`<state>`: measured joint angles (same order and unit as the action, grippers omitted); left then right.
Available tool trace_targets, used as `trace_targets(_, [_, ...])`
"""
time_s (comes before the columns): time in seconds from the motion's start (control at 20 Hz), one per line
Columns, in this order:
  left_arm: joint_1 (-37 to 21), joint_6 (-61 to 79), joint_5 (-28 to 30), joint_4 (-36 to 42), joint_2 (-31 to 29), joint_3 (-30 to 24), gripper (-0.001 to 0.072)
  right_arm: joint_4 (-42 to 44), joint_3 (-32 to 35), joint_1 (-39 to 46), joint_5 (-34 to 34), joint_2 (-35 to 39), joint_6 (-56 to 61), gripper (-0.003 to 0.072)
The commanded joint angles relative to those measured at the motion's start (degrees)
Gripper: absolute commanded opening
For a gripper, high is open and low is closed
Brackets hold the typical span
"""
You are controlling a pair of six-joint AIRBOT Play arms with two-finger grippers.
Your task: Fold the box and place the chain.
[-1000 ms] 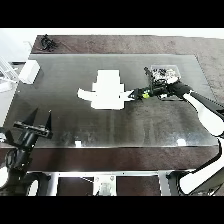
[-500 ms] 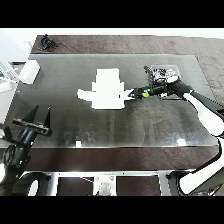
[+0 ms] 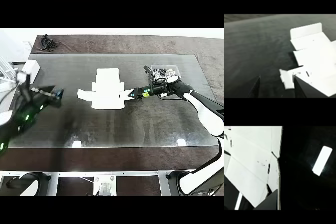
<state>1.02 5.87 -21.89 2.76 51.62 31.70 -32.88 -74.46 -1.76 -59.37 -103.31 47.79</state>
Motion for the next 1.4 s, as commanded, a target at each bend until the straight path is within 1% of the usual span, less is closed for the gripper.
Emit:
trace_targets(0.0, [0.0,-9.1,-11.2,-6.7,20.8,16.5,0.0466,0.0,0.0,-0.1,0.0,0.0,0.0,0.0001])
trace_targets(0.1, [0.0,-24.5,-18.4,-21.8,30.5,27.5,0.0466,0.0,0.0,-0.1,0.0,0.0,0.0,0.0])
trace_targets(0.2, [0.0,-37.4,-26.9,-35.3,38.3,38.1,0.0465,0.0,0.0,-0.1,0.0,0.0,0.0,0.0001])
trace_targets(0.3, [0.0,-45.3,-34.0,-43.2,44.2,47.2,0.0465,0.0,0.0,-0.1,0.0,0.0,0.0,0.0001])
trace_targets(0.35, [0.0,-47.9,-36.4,-45.2,46.6,51.3,0.0465,0.0,0.0,-0.1,0.0,0.0,0.0,0.0001])
trace_targets(0.45, [0.0,-51.0,-38.7,-46.2,50.2,57.6,0.0465,0.0,0.0,-0.1,0.0,0.0,0.0,0.0001])
trace_targets(0.55, [0.0,-52.6,-42.4,-45.9,54.1,63.5,0.0465,0.0,0.0,-0.1,0.0,0.0,0.0,0.0001])
trace_targets(0.7, [0.0,-56.2,-48.4,-45.9,60.2,70.9,0.0466,0.0,0.0,-0.1,0.0,0.0,0.0,0.0002])
trace_targets(0.8, [0.0,-58.5,-50.4,-45.9,63.7,75.1,0.0465,0.0,0.0,-0.1,0.0,0.0,0.0,0.0002])
trace_targets(1.0, [0.8,-60.0,-50.7,-45.4,67.3,80.3,0.0465,0.1,0.0,-0.1,0.0,0.0,0.2,0.0002])
trace_targets(1.2, [3.8,-60.0,-51.0,-44.8,71.0,85.0,0.0465,0.1,0.0,-0.1,-0.1,0.0,1.2,0.0002])
trace_targets(1.25, [4.5,-60.0,-50.5,-44.8,71.8,85.6,0.0465,0.1,0.0,-0.1,-0.2,0.0,1.2,0.0002])
trace_targets(1.35, [5.2,-60.4,-47.5,-44.7,72.6,85.6,0.0465,0.0,0.0,0.0,-0.2,0.0,1.2,0.0002])
